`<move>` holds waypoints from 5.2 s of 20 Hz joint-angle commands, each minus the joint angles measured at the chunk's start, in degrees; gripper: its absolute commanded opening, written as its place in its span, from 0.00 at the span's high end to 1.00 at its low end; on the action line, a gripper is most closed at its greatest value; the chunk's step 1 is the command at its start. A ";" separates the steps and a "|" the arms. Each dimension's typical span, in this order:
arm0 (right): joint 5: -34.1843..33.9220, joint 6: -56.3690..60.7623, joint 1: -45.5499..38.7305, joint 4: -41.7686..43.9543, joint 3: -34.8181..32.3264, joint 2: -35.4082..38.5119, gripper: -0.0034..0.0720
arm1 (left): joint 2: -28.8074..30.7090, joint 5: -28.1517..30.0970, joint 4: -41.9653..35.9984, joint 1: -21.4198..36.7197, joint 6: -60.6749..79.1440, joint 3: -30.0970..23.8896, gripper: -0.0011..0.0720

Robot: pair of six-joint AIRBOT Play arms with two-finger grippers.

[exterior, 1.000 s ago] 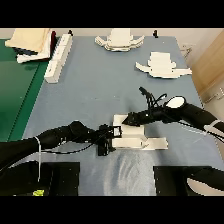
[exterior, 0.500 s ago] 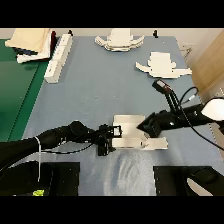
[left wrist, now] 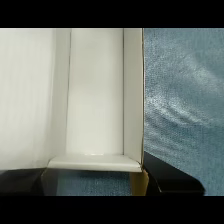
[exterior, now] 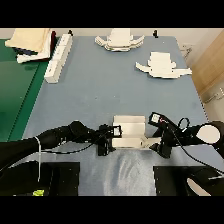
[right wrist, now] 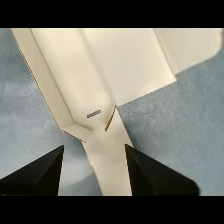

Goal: Fold the box.

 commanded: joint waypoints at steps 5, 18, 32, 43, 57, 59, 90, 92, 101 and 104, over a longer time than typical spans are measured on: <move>-8.35 -15.41 0.11 2.80 -2.23 -4.48 0.18 | -0.02 0.02 0.00 0.00 0.00 0.02 0.36; -10.29 -19.21 4.72 9.33 -2.27 -7.93 0.76 | -0.04 0.02 0.00 0.00 0.00 0.02 0.36; -14.84 -20.59 6.56 14.36 -2.27 -11.78 0.00 | -0.04 0.02 0.00 0.00 0.00 0.02 0.36; 2.45 32.59 6.25 -18.32 5.55 -4.63 0.95 | -0.04 0.02 0.00 0.00 0.00 0.04 0.36; 12.11 59.10 -20.09 -10.08 7.45 -19.98 0.95 | -0.04 0.02 0.00 0.00 0.00 0.02 0.36; 12.11 57.83 -20.15 -9.31 7.39 -22.80 0.95 | -0.02 0.02 0.00 0.00 0.00 0.02 0.36; 9.35 37.00 -18.01 20.22 0.72 -14.19 0.55 | -0.02 0.02 0.00 0.00 0.00 0.04 0.36; 8.13 37.46 -16.76 19.98 1.01 -14.23 0.54 | -0.04 0.02 0.00 0.00 0.00 0.02 0.36; -4.90 48.85 -1.07 11.41 2.99 -17.53 0.48 | -0.04 0.02 0.00 0.00 0.00 0.02 0.36; -4.81 62.60 6.58 -0.50 7.82 -20.09 0.50 | -0.04 0.02 0.00 0.00 0.00 0.04 0.36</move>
